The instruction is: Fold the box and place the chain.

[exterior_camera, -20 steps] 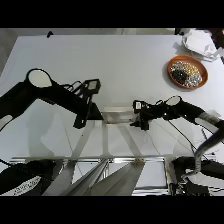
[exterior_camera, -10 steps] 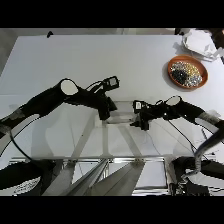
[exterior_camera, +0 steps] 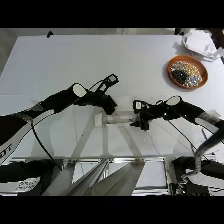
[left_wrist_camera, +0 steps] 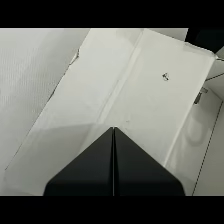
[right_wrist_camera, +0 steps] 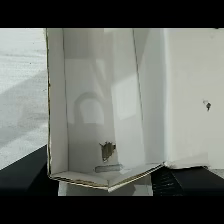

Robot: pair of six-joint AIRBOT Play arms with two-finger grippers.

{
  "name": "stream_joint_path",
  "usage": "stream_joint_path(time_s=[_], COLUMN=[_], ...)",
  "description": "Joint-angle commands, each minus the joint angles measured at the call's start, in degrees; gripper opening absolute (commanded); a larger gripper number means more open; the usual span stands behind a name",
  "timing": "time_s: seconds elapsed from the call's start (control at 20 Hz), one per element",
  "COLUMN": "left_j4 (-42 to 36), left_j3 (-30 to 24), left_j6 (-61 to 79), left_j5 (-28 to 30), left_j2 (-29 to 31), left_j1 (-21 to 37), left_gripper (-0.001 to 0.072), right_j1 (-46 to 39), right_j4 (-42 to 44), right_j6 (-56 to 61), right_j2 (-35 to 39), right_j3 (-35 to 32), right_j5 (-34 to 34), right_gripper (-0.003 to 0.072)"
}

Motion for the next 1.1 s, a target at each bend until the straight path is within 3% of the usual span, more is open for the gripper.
stream_joint_path(time_s=[0.0,0.35,0.65,0.9,1.05], left_j4=[-0.22,-0.15,3.74,9.09,11.89], left_j3=[-0.04,0.0,0.0,0.0,-0.02], left_j6=[-0.39,-0.11,-0.2,-0.02,0.13], left_j5=[-1.44,-3.89,-5.2,-13.57,-21.09], left_j2=[-0.94,0.5,10.78,19.98,21.05], left_j1=[-0.11,0.15,4.61,9.05,8.11], left_gripper=[0.0006,0.0008,0.001,0.0009,0.0009], right_j1=[-0.02,-0.02,-0.02,-0.02,-0.02], right_j4=[-0.07,-0.07,-0.07,-0.07,-0.07], right_j6=[-0.04,-0.04,-0.04,-0.04,-0.04], right_j2=[0.02,0.02,0.02,0.02,0.02], right_j3=[0.02,0.02,0.02,0.02,0.02], right_j5=[0.0,0.0,0.0,0.0,0.0], right_gripper=[0.0401,0.0401,0.0401,0.0401,0.0401])
